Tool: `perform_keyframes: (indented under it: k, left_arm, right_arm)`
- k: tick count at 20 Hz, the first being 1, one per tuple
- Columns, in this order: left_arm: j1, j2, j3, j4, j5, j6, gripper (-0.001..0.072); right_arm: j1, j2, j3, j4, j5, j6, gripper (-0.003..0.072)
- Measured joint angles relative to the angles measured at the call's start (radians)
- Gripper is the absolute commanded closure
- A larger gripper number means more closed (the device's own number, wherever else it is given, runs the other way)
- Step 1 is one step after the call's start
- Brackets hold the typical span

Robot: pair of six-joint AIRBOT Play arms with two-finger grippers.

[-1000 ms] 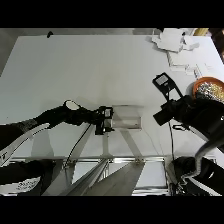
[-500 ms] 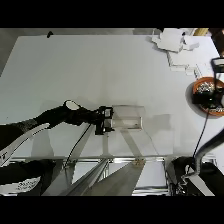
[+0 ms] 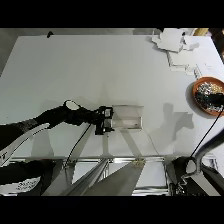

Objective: Fold the box and place the chain.

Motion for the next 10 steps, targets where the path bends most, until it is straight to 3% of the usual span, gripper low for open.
perform_keyframes:
  k: [5,10]
  left_arm:
    - [0.0,0.0,0.0,0.0,0.0,0.0,0.0431]
    - [0.0,0.0,0.0,0.0,0.0,0.0,0.0431]
  right_arm:
    - [-0.022,-0.161,0.0,0.044,-0.094,-0.019,0.0417]
    - [-0.027,-0.226,0.0,0.059,-0.19,-0.023,0.0417]
